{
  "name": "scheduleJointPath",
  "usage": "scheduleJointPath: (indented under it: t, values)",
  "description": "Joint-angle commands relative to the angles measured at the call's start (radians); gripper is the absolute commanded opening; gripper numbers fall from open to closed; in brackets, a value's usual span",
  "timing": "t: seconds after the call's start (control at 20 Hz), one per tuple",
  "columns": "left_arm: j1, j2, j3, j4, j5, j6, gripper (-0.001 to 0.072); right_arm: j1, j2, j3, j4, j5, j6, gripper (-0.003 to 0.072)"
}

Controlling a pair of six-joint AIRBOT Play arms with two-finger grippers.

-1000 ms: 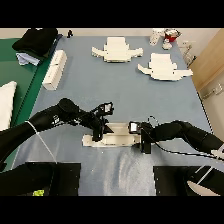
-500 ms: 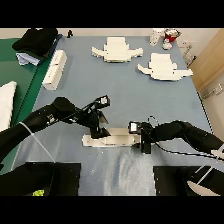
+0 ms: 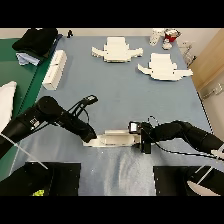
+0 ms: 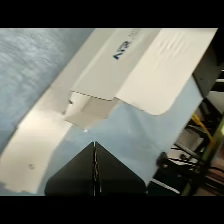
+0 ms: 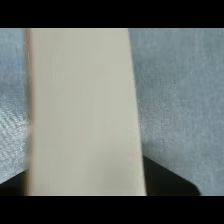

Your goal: Fold the box.

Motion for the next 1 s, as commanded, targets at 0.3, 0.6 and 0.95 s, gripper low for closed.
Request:
scheduleJointPath:
  t: [0.3,0.6,0.95]
  values:
    - [-0.269,-0.008,0.004,-0.293,0.391,-0.147,0.0014,0.0,0.0,0.0,0.0,0.0,0.0,0.0497]
    - [-0.153,-0.165,0.094,-0.296,0.395,-0.104,0.0014,0.0,0.0,0.0,0.0,0.0,0.0,0.0498]
    - [-0.151,-0.367,0.138,-0.301,0.387,-0.087,0.0014,0.0,0.0,0.0,0.0,0.0,0.0,0.0497]
